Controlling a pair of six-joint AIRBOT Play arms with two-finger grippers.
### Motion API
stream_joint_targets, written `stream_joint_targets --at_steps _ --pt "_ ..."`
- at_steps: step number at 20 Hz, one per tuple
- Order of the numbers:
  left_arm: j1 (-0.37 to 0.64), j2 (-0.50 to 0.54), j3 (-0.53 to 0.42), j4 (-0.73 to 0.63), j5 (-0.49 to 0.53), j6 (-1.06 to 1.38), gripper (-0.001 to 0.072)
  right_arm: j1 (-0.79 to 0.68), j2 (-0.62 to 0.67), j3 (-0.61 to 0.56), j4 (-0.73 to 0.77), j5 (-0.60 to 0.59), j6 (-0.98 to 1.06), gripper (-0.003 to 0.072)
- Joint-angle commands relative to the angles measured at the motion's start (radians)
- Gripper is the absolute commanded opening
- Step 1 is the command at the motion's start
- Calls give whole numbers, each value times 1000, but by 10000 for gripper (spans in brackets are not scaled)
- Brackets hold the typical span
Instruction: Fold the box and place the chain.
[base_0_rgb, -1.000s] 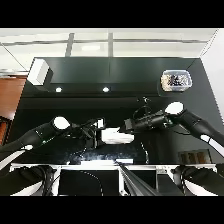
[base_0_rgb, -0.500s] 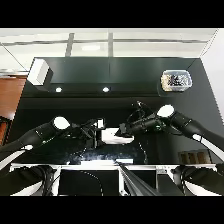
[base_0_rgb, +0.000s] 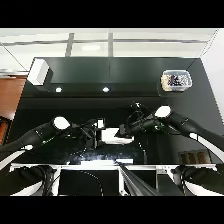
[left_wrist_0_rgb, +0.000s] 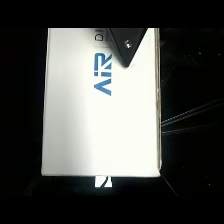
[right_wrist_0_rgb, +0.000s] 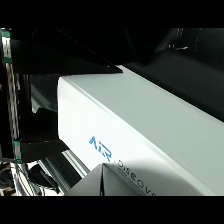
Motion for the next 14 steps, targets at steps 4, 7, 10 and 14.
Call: stream_joint_targets --at_steps 4,7,10,14 --pt "-1 0 0 0 -4 -1 332 -13 11 20 -6 82 -72 11" --pt "3 5 1 8 -4 -1 347 -78 98 81 -26 225 -72 11" --pt "3 31 1 34 -3 -3 559 -216 232 147 -107 348 -57 11" --pt "26 118 1 174 -17 -122 717 -474 386 183 -197 423 -27 12"
